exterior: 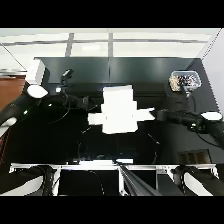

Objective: Fold the box and place the chain.

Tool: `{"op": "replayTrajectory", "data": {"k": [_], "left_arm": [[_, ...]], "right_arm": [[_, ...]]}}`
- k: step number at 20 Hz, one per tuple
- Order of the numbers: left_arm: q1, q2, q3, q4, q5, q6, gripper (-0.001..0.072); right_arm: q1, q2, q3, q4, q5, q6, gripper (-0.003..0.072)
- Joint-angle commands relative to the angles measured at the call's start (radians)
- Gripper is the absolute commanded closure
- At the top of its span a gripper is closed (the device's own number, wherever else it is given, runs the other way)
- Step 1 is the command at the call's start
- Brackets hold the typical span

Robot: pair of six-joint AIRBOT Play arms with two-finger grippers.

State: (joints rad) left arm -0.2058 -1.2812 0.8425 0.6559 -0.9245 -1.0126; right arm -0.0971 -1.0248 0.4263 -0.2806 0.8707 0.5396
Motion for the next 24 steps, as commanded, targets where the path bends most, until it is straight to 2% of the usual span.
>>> {"op": "replayTrajectory", "data": {"k": [1, 5, 8, 9, 12, 13, 14, 15, 17, 19, 20, 22, 24], "left_arm": [[0.005, -0.193, 0.143, -0.063, -0.181, 0.115, 0.0003], [-0.007, -0.351, 0.237, -0.077, -0.382, 0.335, 0.001], [-0.018, -0.441, 0.286, -0.078, -0.423, 0.365, 0.0042], [-0.018, -0.464, 0.299, -0.079, -0.442, 0.386, 0.0113], [-0.017, -0.52, 0.341, -0.06, -0.579, 0.436, 0.0433], [-0.016, -0.529, 0.353, -0.034, -0.602, 0.438, 0.0542], [-0.016, -0.535, 0.366, -0.01, -0.607, 0.439, 0.0684], [-0.016, -0.535, 0.375, -0.002, -0.601, 0.442, 0.0683], [-0.018, -0.534, 0.402, -0.002, -0.599, 0.441, 0.0685], [-0.024, -0.516, 0.418, -0.001, -0.587, 0.441, 0.0687], [-0.034, -0.492, 0.41, 0.0, -0.549, 0.441, 0.0689], [-0.081, -0.418, 0.361, -0.005, -0.433, 0.511, 0.0689], [-0.131, -0.317, 0.275, -0.063, -0.261, 0.653, 0.0688]], "right_arm": [[0.15, 0.014, -0.031, 0.044, -0.105, 0.003, 0.0674], [0.177, 0.014, -0.031, 0.044, -0.105, 0.01, 0.0673], [0.177, 0.014, -0.031, 0.044, -0.105, 0.01, 0.0673], [0.177, 0.014, -0.031, 0.044, -0.105, 0.01, 0.0673], [0.176, 0.014, -0.031, 0.043, -0.105, 0.01, 0.0673], [0.176, 0.014, -0.031, 0.041, -0.105, 0.01, 0.0673], [0.176, 0.014, -0.031, 0.04, -0.106, 0.01, 0.0672], [0.176, 0.014, -0.029, 0.034, -0.105, 0.01, 0.0627], [0.171, 0.014, 0.008, -0.056, -0.069, 0.014, -0.0031], [0.15, 0.015, 0.114, -0.194, 0.088, 0.014, -0.0031], [0.145, 0.015, 0.178, -0.251, 0.18, 0.014, -0.0031], [0.157, 0.015, 0.259, -0.308, 0.315, 0.002, -0.0031], [0.196, 0.014, 0.269, -0.385, 0.344, -0.032, -0.0031]]}}
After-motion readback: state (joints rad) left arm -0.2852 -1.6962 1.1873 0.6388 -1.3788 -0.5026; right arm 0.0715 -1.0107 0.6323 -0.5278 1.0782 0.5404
